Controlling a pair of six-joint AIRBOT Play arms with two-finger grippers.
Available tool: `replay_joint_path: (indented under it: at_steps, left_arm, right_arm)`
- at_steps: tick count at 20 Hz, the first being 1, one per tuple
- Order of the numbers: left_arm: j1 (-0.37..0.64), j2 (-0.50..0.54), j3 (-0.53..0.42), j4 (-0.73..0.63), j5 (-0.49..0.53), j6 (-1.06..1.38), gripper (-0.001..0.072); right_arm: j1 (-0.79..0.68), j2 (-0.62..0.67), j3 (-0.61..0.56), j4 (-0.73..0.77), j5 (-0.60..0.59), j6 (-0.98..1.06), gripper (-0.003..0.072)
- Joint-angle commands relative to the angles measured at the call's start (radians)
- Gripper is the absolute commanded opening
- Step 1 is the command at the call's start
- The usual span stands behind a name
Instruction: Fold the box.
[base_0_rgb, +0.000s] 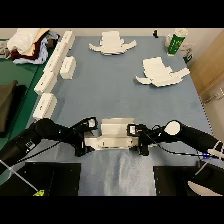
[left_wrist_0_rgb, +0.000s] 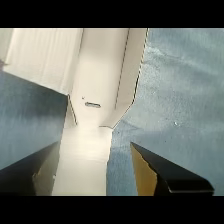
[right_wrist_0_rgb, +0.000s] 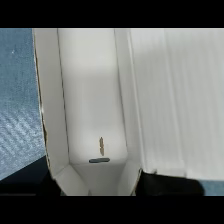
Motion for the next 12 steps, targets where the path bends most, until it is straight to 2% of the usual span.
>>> replay_joint_path:
  at_steps: [1, 2, 3, 5, 6, 7, 8, 12]
  left_arm:
    - [-0.024, -0.066, -0.025, -0.113, 0.111, 0.180, 0.0668]
    - [-0.037, -0.092, -0.024, -0.116, 0.147, 0.179, 0.0531]
    - [-0.048, -0.114, -0.023, -0.122, 0.173, 0.180, 0.0465]
    - [-0.075, -0.144, -0.018, -0.128, 0.190, 0.180, 0.0465]
    - [-0.091, -0.150, -0.015, -0.136, 0.187, 0.179, 0.0394]
    - [-0.108, -0.150, -0.015, -0.152, 0.179, 0.179, 0.0211]
    - [-0.121, -0.150, -0.014, -0.166, 0.166, 0.179, 0.0164]
    - [-0.162, -0.151, -0.014, -0.264, 0.203, 0.187, 0.0163]
  right_arm:
    - [0.000, 0.001, 0.000, 0.000, 0.001, 0.000, 0.0509]
    - [0.000, 0.001, 0.000, 0.000, 0.001, 0.000, 0.0509]
    - [0.000, 0.001, 0.000, 0.000, 0.001, 0.000, 0.0509]
    - [0.000, 0.001, 0.000, 0.000, 0.001, 0.000, 0.0509]
    - [0.000, 0.001, 0.000, 0.000, 0.001, 0.000, 0.0509]
    - [0.000, 0.001, 0.000, 0.000, 0.001, 0.000, 0.0509]
    - [0.000, 0.001, 0.000, 0.000, 0.001, 0.000, 0.0509]
    - [0.000, 0.001, 0.000, 0.000, 0.001, 0.000, 0.0509]
